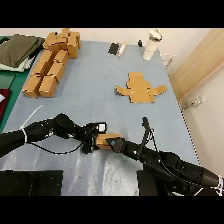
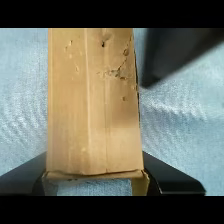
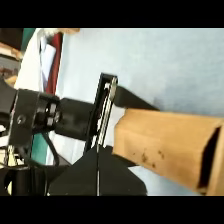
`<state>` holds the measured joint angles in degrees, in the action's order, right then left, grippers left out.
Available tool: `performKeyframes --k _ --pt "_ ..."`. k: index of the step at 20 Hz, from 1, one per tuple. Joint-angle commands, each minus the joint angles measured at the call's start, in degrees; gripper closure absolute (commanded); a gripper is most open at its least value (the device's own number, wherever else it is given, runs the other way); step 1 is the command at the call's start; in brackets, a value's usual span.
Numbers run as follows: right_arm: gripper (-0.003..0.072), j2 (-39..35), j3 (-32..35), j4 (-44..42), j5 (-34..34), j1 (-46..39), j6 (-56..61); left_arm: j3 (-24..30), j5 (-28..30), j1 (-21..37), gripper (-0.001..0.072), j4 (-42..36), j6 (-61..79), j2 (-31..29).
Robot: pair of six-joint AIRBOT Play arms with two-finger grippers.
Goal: Fold the box.
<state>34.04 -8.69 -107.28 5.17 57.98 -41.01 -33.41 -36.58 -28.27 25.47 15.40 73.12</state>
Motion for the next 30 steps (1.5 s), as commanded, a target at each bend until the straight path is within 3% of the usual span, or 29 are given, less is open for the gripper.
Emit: performKeyframes --k 1,6,13,20,21,23,26,28,30 --pt "0.0682 0.1 0.9 0.3 -1.1 -2.3 1.9 0.0 0.0 0.0 0.0248 0.0 0.0 0.0" --pt "0.0683 0.5 0.9 3.1 -8.4 -2.3 2.0 0.0 0.0 0.0 0.0248 0.0 0.0 0.0" --pt "0.0683 4.3 0.9 3.5 -8.7 -2.3 2.0 0.0 0.0 0.0 0.0248 0.0 0.0 0.0" --pt "0.0684 3.7 -0.1 6.4 -9.0 -2.3 2.0 0.0 0.0 0.0 0.0248 0.0 0.0 0.0" --pt "0.0685 2.1 -1.7 7.5 -11.4 -2.3 2.0 0.0 0.0 0.0 0.0248 0.0 0.0 0.0" --pt "0.0685 -2.8 -7.2 13.9 -23.8 -2.3 2.0 0.0 0.0 0.0 0.0248 0.0 0.0 0.0" --pt "0.0685 -8.6 -18.4 33.4 -56.2 -2.3 6.8 0.0 0.0 0.0 0.0248 0.0 0.0 0.0" --pt "0.0683 -8.5 -23.9 40.8 -76.1 -3.0 8.0 0.0 0.0 0.0 0.0248 0.0 0.0 0.0" --pt "0.0683 -6.5 -26.0 42.4 -86.0 -5.6 7.4 0.0 0.1 0.0 0.0248 0.0 0.0 0.0"
